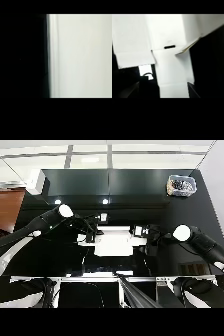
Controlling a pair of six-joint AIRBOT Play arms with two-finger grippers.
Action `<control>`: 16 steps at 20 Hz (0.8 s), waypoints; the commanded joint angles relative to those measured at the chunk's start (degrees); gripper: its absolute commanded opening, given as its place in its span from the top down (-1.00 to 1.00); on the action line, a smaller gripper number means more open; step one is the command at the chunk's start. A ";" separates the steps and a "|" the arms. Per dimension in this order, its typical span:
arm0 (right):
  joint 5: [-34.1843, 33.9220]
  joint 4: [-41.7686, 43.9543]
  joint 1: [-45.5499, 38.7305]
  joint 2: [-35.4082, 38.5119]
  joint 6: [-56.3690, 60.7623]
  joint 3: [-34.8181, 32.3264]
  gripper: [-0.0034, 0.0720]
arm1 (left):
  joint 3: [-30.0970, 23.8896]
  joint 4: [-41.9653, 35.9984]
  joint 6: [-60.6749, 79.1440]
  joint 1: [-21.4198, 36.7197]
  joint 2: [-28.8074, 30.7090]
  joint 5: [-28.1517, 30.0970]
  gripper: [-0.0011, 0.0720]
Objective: Fold the box and place the chain.
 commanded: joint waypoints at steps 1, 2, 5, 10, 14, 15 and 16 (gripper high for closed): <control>-0.24 -0.42 3.41 -1.03 -1.27 -2.12 -0.89 | 0.07 1.44 0.15 -0.13 -0.17 0.13 0.90; -0.70 -0.22 4.61 -1.46 -1.31 -2.45 -0.89 | 0.07 1.44 0.15 -0.13 -0.17 0.17 0.90; -4.55 4.39 8.68 -2.75 -1.31 -2.58 -0.89 | 0.07 1.44 0.15 -0.13 -0.17 0.24 0.90; -12.02 10.95 11.72 -3.06 -1.29 -2.56 -0.89 | 0.07 1.42 0.15 -0.13 -0.17 0.24 0.90; -14.34 11.06 11.69 -2.95 -1.27 -1.92 -0.89 | 0.07 1.44 0.15 -0.13 -0.17 0.24 0.90; -14.10 10.88 11.67 -2.95 -1.27 -1.38 -0.89 | 0.07 1.44 0.15 -0.13 -0.17 0.24 0.90; -14.10 10.88 11.41 -2.95 -1.29 -0.76 -0.89 | 0.07 1.44 0.15 -0.13 -0.17 0.24 0.90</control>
